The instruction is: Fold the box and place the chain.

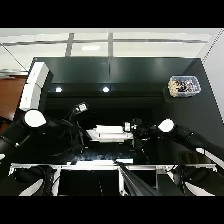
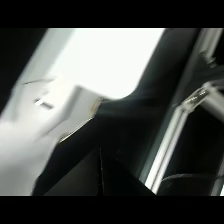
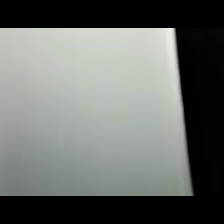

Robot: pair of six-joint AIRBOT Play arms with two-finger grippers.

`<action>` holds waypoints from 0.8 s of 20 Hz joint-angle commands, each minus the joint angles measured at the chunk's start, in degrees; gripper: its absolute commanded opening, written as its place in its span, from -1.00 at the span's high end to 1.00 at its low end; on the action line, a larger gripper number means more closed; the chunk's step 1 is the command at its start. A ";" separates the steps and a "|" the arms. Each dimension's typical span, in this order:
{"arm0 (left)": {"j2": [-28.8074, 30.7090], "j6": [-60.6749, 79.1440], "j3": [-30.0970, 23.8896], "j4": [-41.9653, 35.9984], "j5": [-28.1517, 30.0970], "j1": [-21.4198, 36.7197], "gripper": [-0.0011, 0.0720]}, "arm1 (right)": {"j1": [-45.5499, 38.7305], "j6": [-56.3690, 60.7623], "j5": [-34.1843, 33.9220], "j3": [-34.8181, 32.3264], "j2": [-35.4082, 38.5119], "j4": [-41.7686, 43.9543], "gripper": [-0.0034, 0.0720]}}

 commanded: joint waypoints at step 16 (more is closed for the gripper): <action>-13.44 1.36 -2.95 -12.74 40.41 -12.04 0.88 | 0.04 0.00 0.00 0.07 -0.02 -0.02 -0.55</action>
